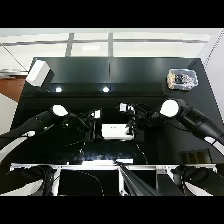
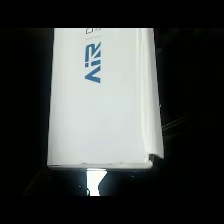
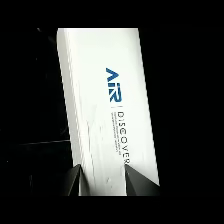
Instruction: Fold the box and place the chain.
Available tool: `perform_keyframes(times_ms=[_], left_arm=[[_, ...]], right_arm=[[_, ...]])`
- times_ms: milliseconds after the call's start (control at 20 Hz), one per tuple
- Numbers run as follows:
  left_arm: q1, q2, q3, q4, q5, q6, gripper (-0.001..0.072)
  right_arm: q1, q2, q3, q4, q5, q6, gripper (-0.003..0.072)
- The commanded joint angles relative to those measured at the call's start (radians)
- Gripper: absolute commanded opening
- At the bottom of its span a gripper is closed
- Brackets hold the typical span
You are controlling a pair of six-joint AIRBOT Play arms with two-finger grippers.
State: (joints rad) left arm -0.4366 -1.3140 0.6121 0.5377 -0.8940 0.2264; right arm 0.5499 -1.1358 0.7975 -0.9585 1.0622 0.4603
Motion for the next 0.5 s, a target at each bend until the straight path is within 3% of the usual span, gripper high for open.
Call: perform_keyframes(times_ms=[0, 50, 100, 450], left_arm=[[0.001, -0.001, -0.001, 0.000, -0.001, 0.001, 0.0491], [0.001, -0.001, -0.001, 0.000, -0.001, 0.001, 0.0491], [0.001, -0.001, -0.001, 0.000, -0.001, 0.001, 0.0490], [0.001, -0.001, -0.001, 0.001, -0.001, 0.001, 0.0491]], right_arm=[[0.001, 0.002, 0.000, -0.004, -0.005, 0.014, 0.0293], [0.001, 0.003, 0.000, -0.004, -0.003, 0.015, 0.0178], [0.001, 0.005, 0.001, -0.003, -0.001, 0.016, 0.0164], [0.001, 0.005, 0.008, -0.003, 0.011, 0.032, 0.0168]])
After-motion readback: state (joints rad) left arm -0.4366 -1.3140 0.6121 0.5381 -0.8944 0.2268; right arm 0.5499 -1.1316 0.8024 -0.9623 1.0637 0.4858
